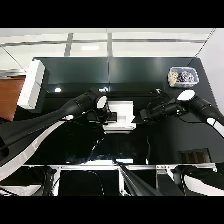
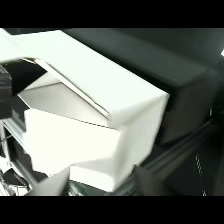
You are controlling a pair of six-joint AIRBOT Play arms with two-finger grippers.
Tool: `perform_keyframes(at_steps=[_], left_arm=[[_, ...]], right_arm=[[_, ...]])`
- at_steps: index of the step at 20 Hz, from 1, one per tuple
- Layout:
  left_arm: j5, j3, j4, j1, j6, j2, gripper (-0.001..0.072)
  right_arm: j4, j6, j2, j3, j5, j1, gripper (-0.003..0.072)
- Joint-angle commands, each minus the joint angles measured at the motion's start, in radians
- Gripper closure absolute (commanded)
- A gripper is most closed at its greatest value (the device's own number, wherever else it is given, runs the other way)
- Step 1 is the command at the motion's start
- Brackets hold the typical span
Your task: Fold the box and place the chain.
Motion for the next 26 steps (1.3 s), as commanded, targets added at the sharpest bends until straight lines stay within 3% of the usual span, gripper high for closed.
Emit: perform_keyframes(at_steps=[1, 16, 21, 26], left_arm=[[0.0, 0.0, 0.0, 0.001, 0.0, 0.0, 0.0682], [0.0, 0.0, 0.0, 0.001, 0.0, 0.0, 0.0682], [0.0, 0.0, 0.0, 0.001, 0.0, 0.0, 0.0682], [-0.001, 0.0, 0.0, 0.001, 0.0, 0.0, 0.0682]], right_arm=[[-0.04, 0.065, 0.0, 0.014, -0.066, 0.068, 0.0325], [-0.45, 0.487, 0.0, 0.072, -0.218, 0.301, 0.0332], [-0.52, 0.609, -0.001, 0.072, -0.281, 0.36, 0.0331], [-0.625, 0.72, -0.019, 0.112, -0.253, 0.393, 0.0332]])
